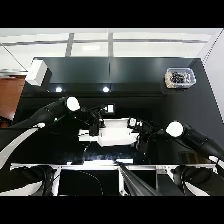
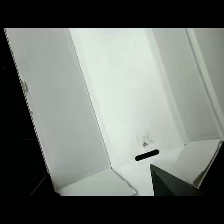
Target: Fold the box and place the chain.
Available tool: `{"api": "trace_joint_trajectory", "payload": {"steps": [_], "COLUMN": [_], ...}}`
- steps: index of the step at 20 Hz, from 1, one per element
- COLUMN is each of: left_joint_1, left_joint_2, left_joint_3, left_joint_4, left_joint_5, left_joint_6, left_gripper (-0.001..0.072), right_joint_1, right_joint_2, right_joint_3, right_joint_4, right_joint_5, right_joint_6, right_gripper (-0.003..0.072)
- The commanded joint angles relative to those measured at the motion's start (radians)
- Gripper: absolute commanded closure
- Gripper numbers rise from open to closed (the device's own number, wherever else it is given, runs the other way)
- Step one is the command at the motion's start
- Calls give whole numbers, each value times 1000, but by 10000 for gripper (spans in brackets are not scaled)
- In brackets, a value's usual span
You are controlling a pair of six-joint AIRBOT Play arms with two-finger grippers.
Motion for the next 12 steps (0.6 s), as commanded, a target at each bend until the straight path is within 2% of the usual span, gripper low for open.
{"api": "trace_joint_trajectory", "payload": {"steps": [1, 6, 10, 12], "left_joint_1": [0, 0, 0, 0], "left_joint_2": [0, 0, 0, 0], "left_joint_3": [1, 1, 1, 1], "left_joint_4": [0, 0, 0, 0], "left_joint_5": [0, 0, 2, 8], "left_joint_6": [0, 0, 0, 0], "left_gripper": [681, 681, 681, 681], "right_joint_1": [10, 9, 1, -26], "right_joint_2": [57, 118, 98, 97], "right_joint_3": [3, 2, -14, -14], "right_joint_4": [24, -43, -34, 18], "right_joint_5": [-48, -103, -100, -123], "right_joint_6": [34, 27, -69, -112], "right_gripper": [-21, -21, -21, -21]}}
